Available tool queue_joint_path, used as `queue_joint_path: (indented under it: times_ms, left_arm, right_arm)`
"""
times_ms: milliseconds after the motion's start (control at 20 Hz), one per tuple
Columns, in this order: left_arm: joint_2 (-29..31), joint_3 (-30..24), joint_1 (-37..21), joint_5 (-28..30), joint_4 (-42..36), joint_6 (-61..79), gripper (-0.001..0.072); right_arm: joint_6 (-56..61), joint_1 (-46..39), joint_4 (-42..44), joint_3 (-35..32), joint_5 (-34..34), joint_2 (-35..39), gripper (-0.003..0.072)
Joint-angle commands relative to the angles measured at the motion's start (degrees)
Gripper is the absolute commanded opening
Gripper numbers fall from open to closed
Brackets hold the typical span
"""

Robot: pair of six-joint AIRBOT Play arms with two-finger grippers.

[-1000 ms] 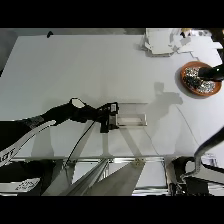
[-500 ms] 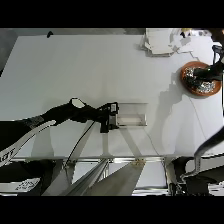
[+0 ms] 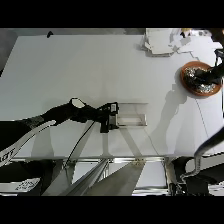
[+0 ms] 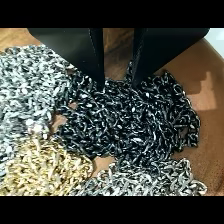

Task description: Fold the box and place the chain.

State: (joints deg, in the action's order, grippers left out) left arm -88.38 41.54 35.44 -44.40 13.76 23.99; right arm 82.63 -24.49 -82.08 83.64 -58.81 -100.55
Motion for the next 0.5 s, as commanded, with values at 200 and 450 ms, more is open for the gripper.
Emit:
queue_joint_path:
  times_ms: [200, 450]
  left_arm:
    - [0.0, -0.02, 0.0, 0.0, 0.02, 0.02, 0.0152]
    - [0.0, -0.02, 0.0, 0.0, 0.02, 0.02, 0.0152]
  right_arm:
    - [-0.61, -0.11, 1.36, 0.04, 1.88, -1.79, 0.0166]
    - [-0.59, -0.11, 1.33, 0.04, 2.4, -2.45, 0.0153]
